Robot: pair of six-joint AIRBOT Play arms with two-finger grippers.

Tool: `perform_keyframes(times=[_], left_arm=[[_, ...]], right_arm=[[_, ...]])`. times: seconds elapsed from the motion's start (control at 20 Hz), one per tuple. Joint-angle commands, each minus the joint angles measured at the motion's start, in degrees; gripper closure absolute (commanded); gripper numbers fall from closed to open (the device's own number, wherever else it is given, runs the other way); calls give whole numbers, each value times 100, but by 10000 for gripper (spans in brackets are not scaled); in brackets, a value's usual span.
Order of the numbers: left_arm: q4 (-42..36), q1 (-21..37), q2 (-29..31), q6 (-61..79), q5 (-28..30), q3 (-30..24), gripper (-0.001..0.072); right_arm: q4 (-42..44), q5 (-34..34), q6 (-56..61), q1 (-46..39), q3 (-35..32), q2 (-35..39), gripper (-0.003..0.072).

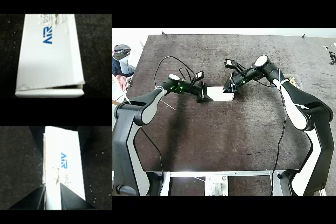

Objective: Fold the box and place the chain.

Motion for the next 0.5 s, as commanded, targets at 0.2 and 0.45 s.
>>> perform_keyframes(times=[0.2, 0.45], left_arm=[[-2, 4, 4, -15, -2, 2, 295], [0, 4, 4, -15, -2, 2, 295]], right_arm=[[63, 310, 153, 4, -7, -48, 379], [949, 313, 151, -177, -4, -35, 380]])
